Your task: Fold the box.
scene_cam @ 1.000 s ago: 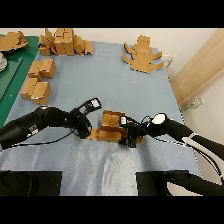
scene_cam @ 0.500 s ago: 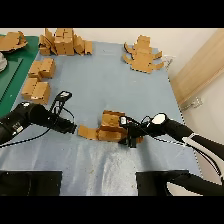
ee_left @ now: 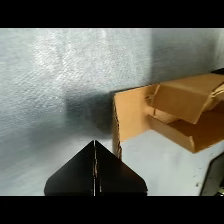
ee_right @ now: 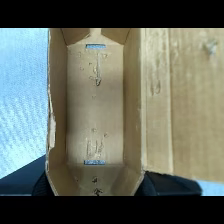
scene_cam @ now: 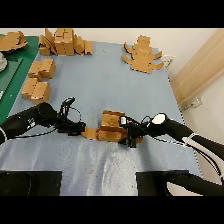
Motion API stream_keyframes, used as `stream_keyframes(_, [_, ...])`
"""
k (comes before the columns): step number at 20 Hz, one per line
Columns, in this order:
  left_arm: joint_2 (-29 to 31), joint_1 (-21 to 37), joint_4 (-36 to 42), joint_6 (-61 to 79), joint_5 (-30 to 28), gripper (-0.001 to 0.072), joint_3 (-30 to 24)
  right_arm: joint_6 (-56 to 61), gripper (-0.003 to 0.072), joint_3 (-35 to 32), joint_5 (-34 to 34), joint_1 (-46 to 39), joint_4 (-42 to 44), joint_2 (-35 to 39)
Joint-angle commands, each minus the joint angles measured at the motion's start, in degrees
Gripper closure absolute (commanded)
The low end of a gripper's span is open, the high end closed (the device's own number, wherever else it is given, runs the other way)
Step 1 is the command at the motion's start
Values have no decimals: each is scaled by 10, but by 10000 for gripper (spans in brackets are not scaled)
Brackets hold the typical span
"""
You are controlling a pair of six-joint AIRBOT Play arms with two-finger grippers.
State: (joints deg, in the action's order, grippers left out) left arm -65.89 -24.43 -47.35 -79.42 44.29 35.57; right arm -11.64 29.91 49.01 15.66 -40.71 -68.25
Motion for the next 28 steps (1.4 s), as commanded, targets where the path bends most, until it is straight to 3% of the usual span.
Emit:
stream_keyframes(1, [-9, 1, 45, 21, -9, 699, 0, 0, 120, 0, 0, 0, 0, 0])
stream_keyframes(9, [-50, -48, 67, 21, -28, 699, -2, 0, 120, 0, 0, 0, 0, 0])
stream_keyframes(17, [-4, -57, 94, 19, -47, 699, 9, 0, 120, 0, 0, 0, 0, 0])
stream_keyframes(21, [-3, -68, 134, 24, -54, 699, 10, 0, 120, 0, 0, 0, 0, 0])
stream_keyframes(28, [-1, -74, 139, 23, -48, 699, 49, 0, 120, 0, 0, 0, 0, 0])
